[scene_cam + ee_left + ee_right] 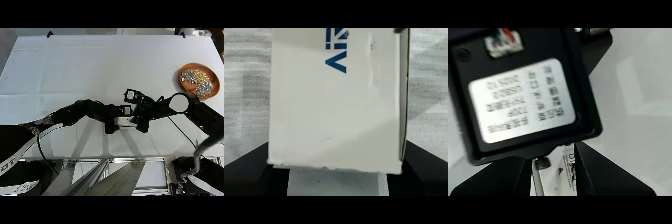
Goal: Fold the box and place the chain.
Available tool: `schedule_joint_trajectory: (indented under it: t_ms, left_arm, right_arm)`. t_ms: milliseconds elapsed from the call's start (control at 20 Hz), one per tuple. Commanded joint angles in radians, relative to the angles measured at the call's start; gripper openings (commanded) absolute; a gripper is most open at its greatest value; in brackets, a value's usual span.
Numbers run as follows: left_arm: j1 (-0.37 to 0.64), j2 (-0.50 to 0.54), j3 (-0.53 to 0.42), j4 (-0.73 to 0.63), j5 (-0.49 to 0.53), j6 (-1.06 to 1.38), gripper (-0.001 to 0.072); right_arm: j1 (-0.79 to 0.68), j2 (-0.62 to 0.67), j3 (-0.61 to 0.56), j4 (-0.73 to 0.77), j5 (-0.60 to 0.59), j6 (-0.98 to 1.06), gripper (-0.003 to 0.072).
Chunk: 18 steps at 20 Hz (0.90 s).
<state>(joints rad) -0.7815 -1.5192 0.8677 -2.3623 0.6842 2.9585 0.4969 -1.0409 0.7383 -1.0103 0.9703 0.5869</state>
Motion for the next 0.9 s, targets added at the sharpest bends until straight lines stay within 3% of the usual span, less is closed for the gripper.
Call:
schedule_joint_trajectory:
  t_ms: [0,50,150,250,500,850]
  left_arm:
    - [0.001,0.000,0.000,0.000,0.000,0.000,0.0073]
    - [0.001,0.000,0.000,0.000,0.000,0.000,0.0073]
    - [0.001,0.000,0.000,0.000,0.000,0.000,0.0073]
    - [0.001,0.000,0.000,0.000,0.000,0.000,0.0073]
    - [0.001,0.000,0.000,0.000,0.000,0.000,0.0073]
    - [0.001,0.000,0.000,0.000,0.000,0.000,0.0073]
  right_arm:
    - [-0.001,0.061,0.000,-0.007,0.008,0.072,0.0121]
    - [-0.001,0.071,-0.003,-0.007,0.026,0.098,0.0009]
    - [-0.001,0.077,-0.039,-0.006,0.011,0.119,0.0012]
    - [-0.001,0.083,-0.122,0.027,-0.098,0.123,0.0012]
    - [0.000,0.167,-0.335,0.454,-0.483,0.005,0.0010]
    - [0.000,0.203,-0.442,0.492,-0.499,-0.046,0.0010]
